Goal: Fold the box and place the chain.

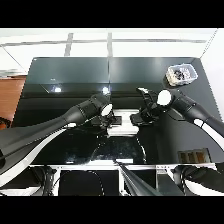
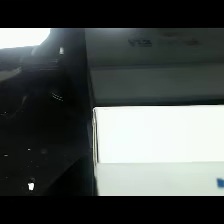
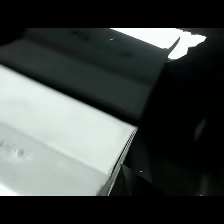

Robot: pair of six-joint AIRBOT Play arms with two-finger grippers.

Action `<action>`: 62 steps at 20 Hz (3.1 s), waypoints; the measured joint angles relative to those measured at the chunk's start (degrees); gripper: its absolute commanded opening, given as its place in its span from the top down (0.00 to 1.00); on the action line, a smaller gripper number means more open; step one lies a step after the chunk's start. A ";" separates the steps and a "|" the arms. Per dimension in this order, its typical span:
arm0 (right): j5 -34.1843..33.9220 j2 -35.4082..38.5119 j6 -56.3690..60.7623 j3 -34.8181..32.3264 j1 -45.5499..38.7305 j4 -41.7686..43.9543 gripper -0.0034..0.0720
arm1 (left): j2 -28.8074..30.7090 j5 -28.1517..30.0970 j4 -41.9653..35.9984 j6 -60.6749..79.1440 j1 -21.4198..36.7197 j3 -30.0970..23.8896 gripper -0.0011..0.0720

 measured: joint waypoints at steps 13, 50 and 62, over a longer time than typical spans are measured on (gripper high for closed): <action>0.04 -2.32 17.42 1.60 8.00 -13.16 0.64 | 0.00 -0.35 0.42 -0.17 0.00 0.00 0.96; 2.99 -5.42 26.47 4.61 11.65 -16.48 0.51 | 0.02 -0.26 0.44 0.02 0.00 0.00 0.96; 8.52 16.61 22.71 4.59 7.72 -36.57 0.51 | 0.00 0.63 1.57 0.66 0.52 0.04 0.96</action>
